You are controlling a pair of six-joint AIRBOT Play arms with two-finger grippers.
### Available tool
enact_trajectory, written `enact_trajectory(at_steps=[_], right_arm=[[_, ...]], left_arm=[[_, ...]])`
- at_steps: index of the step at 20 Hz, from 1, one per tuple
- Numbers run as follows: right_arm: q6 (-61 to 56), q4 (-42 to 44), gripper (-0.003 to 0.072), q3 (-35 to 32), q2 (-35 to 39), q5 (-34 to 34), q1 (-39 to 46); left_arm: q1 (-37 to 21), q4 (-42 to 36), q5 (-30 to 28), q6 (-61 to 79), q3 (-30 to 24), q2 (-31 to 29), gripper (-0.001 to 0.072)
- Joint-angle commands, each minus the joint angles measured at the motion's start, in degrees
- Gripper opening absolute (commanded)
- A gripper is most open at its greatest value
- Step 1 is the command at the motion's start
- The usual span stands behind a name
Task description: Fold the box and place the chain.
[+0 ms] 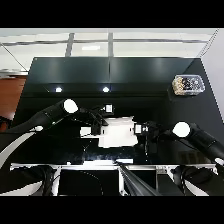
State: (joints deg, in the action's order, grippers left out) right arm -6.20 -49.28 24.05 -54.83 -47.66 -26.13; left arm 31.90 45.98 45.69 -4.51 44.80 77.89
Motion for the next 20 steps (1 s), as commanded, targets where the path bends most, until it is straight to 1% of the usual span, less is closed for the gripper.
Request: enact_trajectory(at_steps=[1,4,5,15,20], right_arm=[[2.64,0.98,0.0707,-0.17,-0.76,1.64,-4.15],[2.56,1.33,0.0708,-0.46,-2.03,9.90,-7.76],[2.56,1.99,0.0708,-0.46,-2.23,11.10,-8.52],[2.40,2.67,0.0707,-0.28,-2.19,10.62,-8.87],[0.39,2.45,0.0706,2.43,-0.50,12.28,-7.45]], left_arm=[[0.04,0.07,-0.02,0.00,-0.04,0.02,0.0028],[0.04,0.04,-0.02,0.00,-0.04,0.02,0.0028],[0.04,0.04,-0.02,0.00,-0.04,0.02,0.0028],[0.04,0.04,0.02,0.00,-0.04,0.02,0.0028],[0.07,0.04,0.04,0.02,-0.04,0.00,0.0028]])
